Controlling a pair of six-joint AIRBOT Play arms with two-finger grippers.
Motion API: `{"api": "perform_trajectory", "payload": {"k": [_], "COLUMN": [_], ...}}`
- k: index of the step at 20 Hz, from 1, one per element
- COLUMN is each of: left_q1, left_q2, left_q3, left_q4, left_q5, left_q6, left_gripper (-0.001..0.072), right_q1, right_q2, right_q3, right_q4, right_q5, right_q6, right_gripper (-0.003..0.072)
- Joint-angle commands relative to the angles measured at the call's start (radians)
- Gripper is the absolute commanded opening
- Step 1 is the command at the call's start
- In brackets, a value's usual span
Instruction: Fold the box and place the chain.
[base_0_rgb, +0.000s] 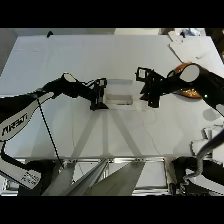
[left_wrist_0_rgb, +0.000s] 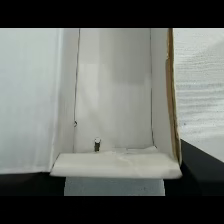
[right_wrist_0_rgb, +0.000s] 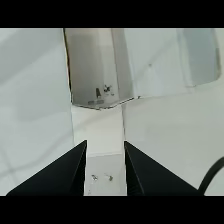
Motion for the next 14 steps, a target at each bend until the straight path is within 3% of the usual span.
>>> {"api": "perform_trajectory", "payload": {"k": [1,4,9,14], "left_q1": [0.000,0.000,0.000,0.000], "left_q2": [0.000,0.000,0.000,0.000], "left_q3": [0.000,0.000,0.000,0.000], "left_q4": [0.000,0.000,0.000,0.000], "left_q5": [0.000,0.000,0.000,0.000], "left_q6": [0.000,0.000,0.000,0.000], "left_gripper": [0.0322,0.0322,0.0322,0.0322], "right_q1": [0.003,0.003,0.021,0.061], "right_q2": [-0.088,-0.184,-0.286,-0.321], "right_q3": [-0.001,0.000,0.000,0.000], "right_q4": [0.024,0.106,0.178,0.188], "right_q5": [0.007,-0.029,-0.092,-0.145], "right_q6": [-0.154,-0.319,-0.378,-0.378], "right_gripper": [0.0266,0.0294,0.0290,0.0171]}}
